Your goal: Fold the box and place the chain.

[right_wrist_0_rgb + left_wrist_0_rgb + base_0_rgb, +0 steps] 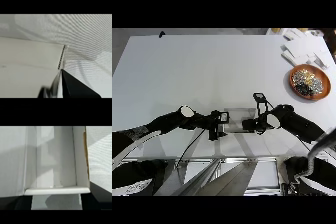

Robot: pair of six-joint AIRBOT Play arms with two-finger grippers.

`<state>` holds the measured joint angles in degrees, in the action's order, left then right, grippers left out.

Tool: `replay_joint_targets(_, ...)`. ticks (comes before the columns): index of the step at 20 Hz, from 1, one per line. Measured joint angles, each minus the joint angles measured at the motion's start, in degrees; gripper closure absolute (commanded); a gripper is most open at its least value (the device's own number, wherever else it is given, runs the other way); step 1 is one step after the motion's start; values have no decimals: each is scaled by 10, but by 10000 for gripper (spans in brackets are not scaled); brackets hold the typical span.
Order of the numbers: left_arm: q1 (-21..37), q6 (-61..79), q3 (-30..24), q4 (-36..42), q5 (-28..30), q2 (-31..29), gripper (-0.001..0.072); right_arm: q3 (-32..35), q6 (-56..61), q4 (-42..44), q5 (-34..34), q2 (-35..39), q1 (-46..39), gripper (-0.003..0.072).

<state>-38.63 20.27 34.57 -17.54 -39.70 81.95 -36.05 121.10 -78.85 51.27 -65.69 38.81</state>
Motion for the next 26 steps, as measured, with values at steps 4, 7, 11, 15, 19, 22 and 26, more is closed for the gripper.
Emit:
replay_joint_targets(4, 0, 1, 0, 0, 0, 0, 574, 0, 2, -8, -6, -19, 0, 534)
replay_joint_targets(7, 0, -2, 0, 2, 0, 0, 574, 0, 7, -21, -6, -24, 0, 666)
replay_joint_targets(11, 0, 0, 0, 2, 0, 0, 574, 0, 5, -29, -7, -26, 0, 496)
replay_joint_targets(15, 0, 2, 0, -1, 2, 0, 574, -8, 0, -43, -24, -27, 4, 455)
replay_joint_targets(19, 0, -1, 0, 0, 2, 0, 574, -38, 13, -77, -3, -27, 8, 489)
replay_joint_targets(22, 0, 0, 0, 0, 2, 0, 574, -48, 44, -106, 12, -32, 17, 527)
replay_joint_targets(26, 0, 1, 0, 0, 0, 0, 574, -53, 70, -130, 25, -56, 42, 529)
